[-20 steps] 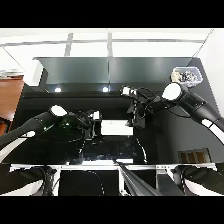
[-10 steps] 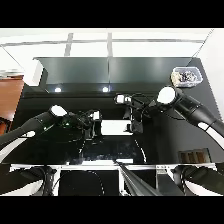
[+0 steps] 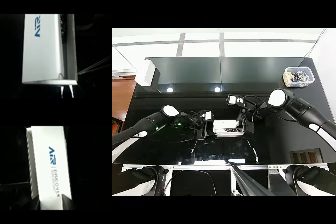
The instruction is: Fold the box and place the chain.
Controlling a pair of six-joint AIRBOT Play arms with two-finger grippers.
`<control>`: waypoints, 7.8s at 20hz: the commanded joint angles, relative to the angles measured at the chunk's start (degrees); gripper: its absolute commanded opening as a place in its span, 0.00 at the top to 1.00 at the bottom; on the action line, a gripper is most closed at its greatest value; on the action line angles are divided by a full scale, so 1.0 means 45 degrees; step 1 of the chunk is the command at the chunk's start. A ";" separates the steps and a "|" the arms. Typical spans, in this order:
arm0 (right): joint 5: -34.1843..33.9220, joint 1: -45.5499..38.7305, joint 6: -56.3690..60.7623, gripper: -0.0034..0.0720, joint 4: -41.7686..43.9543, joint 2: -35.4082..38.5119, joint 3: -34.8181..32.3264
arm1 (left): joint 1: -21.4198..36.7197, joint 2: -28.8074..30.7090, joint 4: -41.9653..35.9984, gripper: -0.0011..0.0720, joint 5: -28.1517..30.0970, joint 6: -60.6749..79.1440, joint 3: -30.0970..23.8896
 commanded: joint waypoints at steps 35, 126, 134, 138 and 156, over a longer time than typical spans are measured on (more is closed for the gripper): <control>0.0238 0.0413 0.0510 0.46 -0.0767 -0.0219 -0.0029 | -0.0010 -0.0010 0.0005 0.35 0.0000 0.0010 0.0005; 0.5314 -0.9374 0.9452 0.94 0.1447 0.4663 -0.1350 | 0.0423 0.2890 0.2764 0.01 -0.0544 -0.3895 0.0374; 0.4673 -0.9612 0.9447 0.94 0.1496 0.4663 -0.1355 | -0.1705 0.1773 0.2390 0.01 -0.0418 -0.5955 0.2375; 0.4677 -0.9612 0.9442 0.94 0.1491 0.4663 -0.1355 | -0.2424 -0.0092 0.2390 0.01 -0.0476 -0.6018 0.3818; 0.4401 -0.9612 0.9403 0.94 0.1472 0.4663 -0.1355 | -0.2613 -0.1263 0.2399 0.02 -0.1341 -0.6586 0.4138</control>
